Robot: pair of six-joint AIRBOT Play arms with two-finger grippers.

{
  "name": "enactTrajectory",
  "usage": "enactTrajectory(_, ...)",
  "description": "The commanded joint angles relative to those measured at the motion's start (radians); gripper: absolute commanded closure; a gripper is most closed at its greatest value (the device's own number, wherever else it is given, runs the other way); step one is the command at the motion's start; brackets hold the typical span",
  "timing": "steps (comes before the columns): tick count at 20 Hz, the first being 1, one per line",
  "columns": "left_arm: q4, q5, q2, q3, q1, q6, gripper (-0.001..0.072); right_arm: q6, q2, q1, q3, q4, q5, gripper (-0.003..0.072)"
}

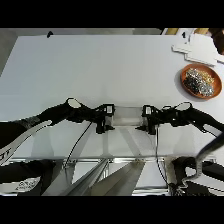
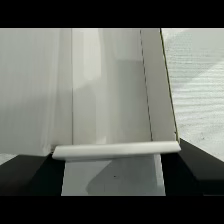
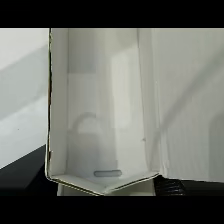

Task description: Fold the box and place the chain.

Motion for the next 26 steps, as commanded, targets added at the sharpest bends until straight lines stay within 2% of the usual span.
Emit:
enactTrajectory(1, 0.001, -0.002, 0.000, 0.001, 0.000, 0.000, 0.0558, 0.006, 0.006, 0.000, 0.001, 0.005, 0.005, -0.0013)
enactTrajectory(4, 0.001, -0.002, 0.000, 0.001, 0.000, 0.000, 0.0558, 0.066, 0.057, -0.003, 0.001, -0.019, 0.003, -0.0007)
enactTrajectory(7, 0.000, -0.002, 0.000, 0.001, 0.000, -0.001, 0.0558, 0.215, 0.151, -0.054, 0.001, -0.186, -0.003, 0.0036)
enactTrajectory(12, 0.001, -0.002, 0.000, 0.001, 0.000, 0.000, 0.0558, 0.446, 0.305, -0.195, 0.001, -0.432, 0.114, 0.0041)
enactTrajectory(14, 0.001, -0.002, 0.000, 0.001, 0.000, -0.001, 0.0558, 0.529, 0.365, -0.242, 0.001, -0.473, 0.145, 0.0051)
enactTrajectory(16, 0.001, -0.002, 0.000, 0.001, 0.000, 0.000, 0.0558, 0.560, 0.404, -0.245, 0.001, -0.382, 0.162, 0.0176)
enactTrajectory(18, 0.000, -0.002, 0.000, 0.001, 0.000, 0.000, 0.0558, 0.560, 0.431, -0.245, 0.001, -0.253, 0.202, 0.0188)
enactTrajectory(19, 0.001, -0.002, 0.000, 0.001, 0.000, 0.000, 0.0558, 0.560, 0.444, -0.245, 0.001, -0.205, 0.224, 0.0244)
enactTrajectory(22, 0.000, -0.002, 0.000, 0.001, 0.000, 0.000, 0.0558, 0.557, 0.454, -0.196, 0.000, -0.082, 0.277, 0.0475)
enactTrajectory(23, 0.001, -0.002, 0.000, 0.001, 0.000, -0.001, 0.0558, 0.557, 0.454, -0.157, 0.000, -0.056, 0.275, 0.0527)
enactTrajectory(24, 0.000, -0.002, 0.000, 0.001, 0.000, -0.001, 0.0558, 0.557, 0.453, -0.111, 0.000, -0.035, 0.259, 0.0538)
enactTrajectory(25, 0.000, -0.002, 0.000, 0.001, 0.000, 0.000, 0.0558, 0.557, 0.453, -0.065, 0.000, -0.015, 0.228, 0.0629)
enactTrajectory(26, 0.001, -0.002, 0.000, 0.001, 0.000, 0.000, 0.0558, 0.557, 0.453, -0.025, 0.000, 0.010, 0.175, 0.0667)
